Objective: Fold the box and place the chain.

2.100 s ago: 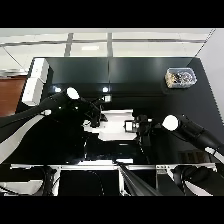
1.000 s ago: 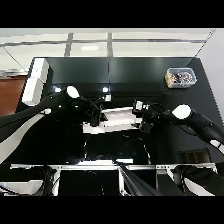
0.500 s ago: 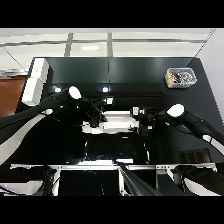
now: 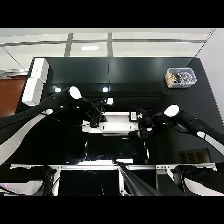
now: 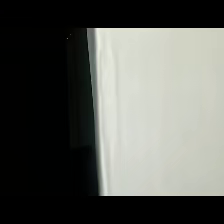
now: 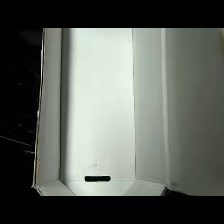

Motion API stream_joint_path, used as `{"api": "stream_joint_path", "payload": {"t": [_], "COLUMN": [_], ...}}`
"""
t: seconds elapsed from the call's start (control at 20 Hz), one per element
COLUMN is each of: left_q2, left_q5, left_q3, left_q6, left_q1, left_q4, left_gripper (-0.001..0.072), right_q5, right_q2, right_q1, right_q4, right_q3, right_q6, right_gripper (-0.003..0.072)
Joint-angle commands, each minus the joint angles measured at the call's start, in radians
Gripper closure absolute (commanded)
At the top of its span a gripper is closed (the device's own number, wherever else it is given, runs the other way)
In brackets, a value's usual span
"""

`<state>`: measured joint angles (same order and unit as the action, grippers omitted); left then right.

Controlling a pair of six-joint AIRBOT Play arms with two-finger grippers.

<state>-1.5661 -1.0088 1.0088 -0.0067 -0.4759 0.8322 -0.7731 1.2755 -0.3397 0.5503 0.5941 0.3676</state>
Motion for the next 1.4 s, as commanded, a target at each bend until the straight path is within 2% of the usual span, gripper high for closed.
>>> {"api": "stream_joint_path", "payload": {"t": [0.0, 1.35], "left_q2": [0.000, 0.000], "left_q5": [0.002, 0.005], "left_q3": [0.001, 0.001], "left_q6": [0.000, 0.000], "left_q1": [0.000, 0.000], "left_q4": [0.001, 0.001], "left_gripper": [0.0681, 0.0681], "right_q5": [-0.001, 0.052], "right_q2": [0.009, 0.041], "right_q1": [0.008, -0.028], "right_q4": [0.003, 0.049], "right_q3": [0.000, 0.005], "right_q6": [0.006, -0.068], "right_gripper": [-0.0011, -0.0010]}}
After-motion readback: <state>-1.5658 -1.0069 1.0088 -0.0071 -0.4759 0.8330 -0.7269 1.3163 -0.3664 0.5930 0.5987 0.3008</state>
